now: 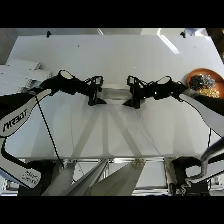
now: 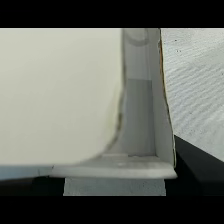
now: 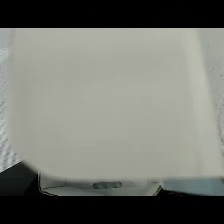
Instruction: Fold the box and place the chain.
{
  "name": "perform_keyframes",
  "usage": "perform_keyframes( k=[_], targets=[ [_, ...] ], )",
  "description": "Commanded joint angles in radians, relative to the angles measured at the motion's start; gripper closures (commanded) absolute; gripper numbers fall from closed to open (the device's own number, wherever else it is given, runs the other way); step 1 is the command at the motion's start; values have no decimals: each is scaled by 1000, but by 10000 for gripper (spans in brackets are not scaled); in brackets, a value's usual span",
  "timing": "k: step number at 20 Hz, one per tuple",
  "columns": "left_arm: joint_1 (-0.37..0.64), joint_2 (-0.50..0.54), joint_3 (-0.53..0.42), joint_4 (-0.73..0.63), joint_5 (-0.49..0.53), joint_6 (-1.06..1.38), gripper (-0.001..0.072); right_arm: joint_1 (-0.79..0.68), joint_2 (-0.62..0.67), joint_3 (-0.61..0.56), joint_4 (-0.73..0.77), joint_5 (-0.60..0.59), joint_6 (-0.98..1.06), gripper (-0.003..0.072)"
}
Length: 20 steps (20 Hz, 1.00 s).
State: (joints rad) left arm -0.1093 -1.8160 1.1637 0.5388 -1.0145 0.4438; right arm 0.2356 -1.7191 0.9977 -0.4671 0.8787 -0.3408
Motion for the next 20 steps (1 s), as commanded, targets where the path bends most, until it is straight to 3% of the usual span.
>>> perform_keyframes(
  k=[1,5,7,15,20],
  targets=[
    [0,-1,0,1,3,0,414,1,0,0,0,0,0,166],
    [0,-1,0,1,3,0,414,1,0,0,1,0,0,133],
    [0,-1,0,1,3,0,414,1,0,0,1,1,1,-18],
    [0,-1,0,1,3,0,414,1,71,0,-18,43,30,-2],
    [0,0,0,1,3,0,414,1,216,0,-230,58,215,-2]
  ],
)
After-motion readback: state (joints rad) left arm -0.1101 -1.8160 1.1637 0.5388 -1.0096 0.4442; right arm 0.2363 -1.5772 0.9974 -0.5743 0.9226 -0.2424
